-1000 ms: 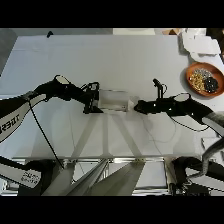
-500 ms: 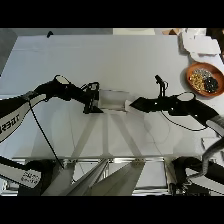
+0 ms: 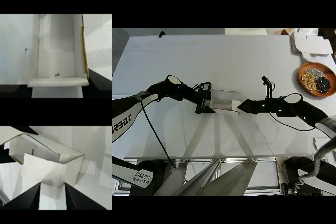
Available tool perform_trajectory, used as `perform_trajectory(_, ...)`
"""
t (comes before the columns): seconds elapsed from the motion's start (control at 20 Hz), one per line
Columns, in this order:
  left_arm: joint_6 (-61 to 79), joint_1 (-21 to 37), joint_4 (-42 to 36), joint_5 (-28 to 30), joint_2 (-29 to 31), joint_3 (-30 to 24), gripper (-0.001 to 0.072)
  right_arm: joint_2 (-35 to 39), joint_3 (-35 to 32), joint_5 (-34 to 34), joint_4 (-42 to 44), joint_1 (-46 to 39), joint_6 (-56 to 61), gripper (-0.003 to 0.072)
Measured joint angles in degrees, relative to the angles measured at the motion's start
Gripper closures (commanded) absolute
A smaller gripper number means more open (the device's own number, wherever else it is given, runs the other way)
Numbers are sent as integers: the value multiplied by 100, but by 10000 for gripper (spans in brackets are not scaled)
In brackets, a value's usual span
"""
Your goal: Fold the box and place the chain.
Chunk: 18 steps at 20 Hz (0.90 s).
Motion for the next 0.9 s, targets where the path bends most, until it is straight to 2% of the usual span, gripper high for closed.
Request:
perform_trajectory(0.2, 0, 0, 0, 0, 0, 0, 432, 4, 0, -76, 4, 133, 20, 344)
perform_trajectory(0.4, 0, 0, 0, 0, 0, 0, 432, 4, 2, -426, -90, 326, 83, 345)
perform_trajectory(0.7, 0, 0, 0, 0, 0, 0, 432, 15, 11, -964, -1034, 505, 953, 346)
perform_trajectory(0.9, 0, 0, 0, 0, 0, 0, 432, 15, 17, -1119, -1329, 533, 1244, 347)
